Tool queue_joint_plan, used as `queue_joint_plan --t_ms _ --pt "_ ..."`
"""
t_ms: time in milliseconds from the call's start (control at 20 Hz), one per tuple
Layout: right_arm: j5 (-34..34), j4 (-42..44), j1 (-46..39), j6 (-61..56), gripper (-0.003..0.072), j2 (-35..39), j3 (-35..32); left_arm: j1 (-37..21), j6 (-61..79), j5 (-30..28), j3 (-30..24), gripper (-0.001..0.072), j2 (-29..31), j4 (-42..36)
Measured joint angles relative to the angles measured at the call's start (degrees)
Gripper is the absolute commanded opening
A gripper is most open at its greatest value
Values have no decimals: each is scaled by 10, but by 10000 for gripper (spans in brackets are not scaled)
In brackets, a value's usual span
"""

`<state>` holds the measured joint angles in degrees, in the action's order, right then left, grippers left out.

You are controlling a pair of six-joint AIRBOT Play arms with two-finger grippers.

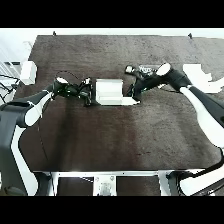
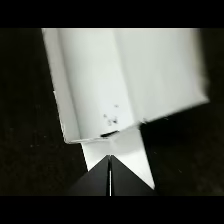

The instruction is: Fold the box and place the chain.

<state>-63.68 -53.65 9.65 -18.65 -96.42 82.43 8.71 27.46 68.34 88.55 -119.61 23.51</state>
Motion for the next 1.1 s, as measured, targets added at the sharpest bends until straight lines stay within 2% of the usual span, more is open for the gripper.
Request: queue_joint_plan --t_ms 300,500,750,1100 --pt "-6 11 -90 -196 6 90 -7 0 0 0 0 408 0 0" --pt "-5 30 -150 -303 5 98 -63 0 0 0 0 408 0 0" --pt "37 76 -177 -364 4 62 -134 0 0 0 0 408 0 0" --pt "57 155 -156 -400 4 -16 -154 0 0 0 0 408 0 0"
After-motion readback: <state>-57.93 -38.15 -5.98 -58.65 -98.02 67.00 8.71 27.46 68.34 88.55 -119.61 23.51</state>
